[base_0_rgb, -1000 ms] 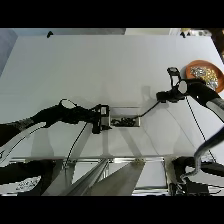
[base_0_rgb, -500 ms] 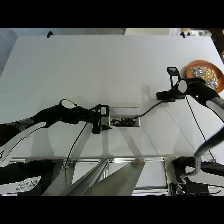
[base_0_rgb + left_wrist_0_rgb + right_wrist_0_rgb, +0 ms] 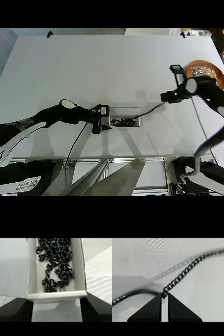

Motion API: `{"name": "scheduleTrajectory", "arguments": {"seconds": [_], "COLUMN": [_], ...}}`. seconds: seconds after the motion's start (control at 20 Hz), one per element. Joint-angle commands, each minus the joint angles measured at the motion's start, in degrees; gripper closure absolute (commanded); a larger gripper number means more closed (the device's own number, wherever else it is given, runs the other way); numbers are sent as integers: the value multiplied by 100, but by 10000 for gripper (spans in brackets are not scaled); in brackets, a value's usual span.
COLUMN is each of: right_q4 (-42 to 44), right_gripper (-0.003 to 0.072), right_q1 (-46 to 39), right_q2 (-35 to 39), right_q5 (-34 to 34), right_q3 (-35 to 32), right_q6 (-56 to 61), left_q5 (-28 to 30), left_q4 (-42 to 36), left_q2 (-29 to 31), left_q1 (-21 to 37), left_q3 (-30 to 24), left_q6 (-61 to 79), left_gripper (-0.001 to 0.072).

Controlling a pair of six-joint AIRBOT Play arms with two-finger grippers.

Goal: Fold the box and place the chain.

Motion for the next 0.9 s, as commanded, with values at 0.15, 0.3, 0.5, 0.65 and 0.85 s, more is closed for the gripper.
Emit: {"name": "scheduleTrajectory", "arguments": {"seconds": [0.15, 0.3, 0.5, 0.65, 0.85], "right_q4": [1051, 2236, 3467, 4098, 4636], "right_gripper": [668, 668, 668, 668, 668], "right_q1": [0, 0, 0, 0, 0], "right_q2": [1801, 2374, 2793, 3075, 3499], "right_q5": [914, 1309, 1576, 1727, 1646], "right_q3": [4, 4, 4, 4, 4], "right_q6": [-417, -800, -1102, -1266, -1421], "left_q5": [2, 2, 2, 2, 2], "left_q4": [2, 2, 2, 2, 2], "left_q2": [4, 4, 4, 4, 4], "left_q1": [2, 2, 2, 2, 2], "left_q3": [7, 7, 7, 7, 7], "left_q6": [0, 0, 0, 0, 0], "left_gripper": [558, 558, 558, 558, 558]}}
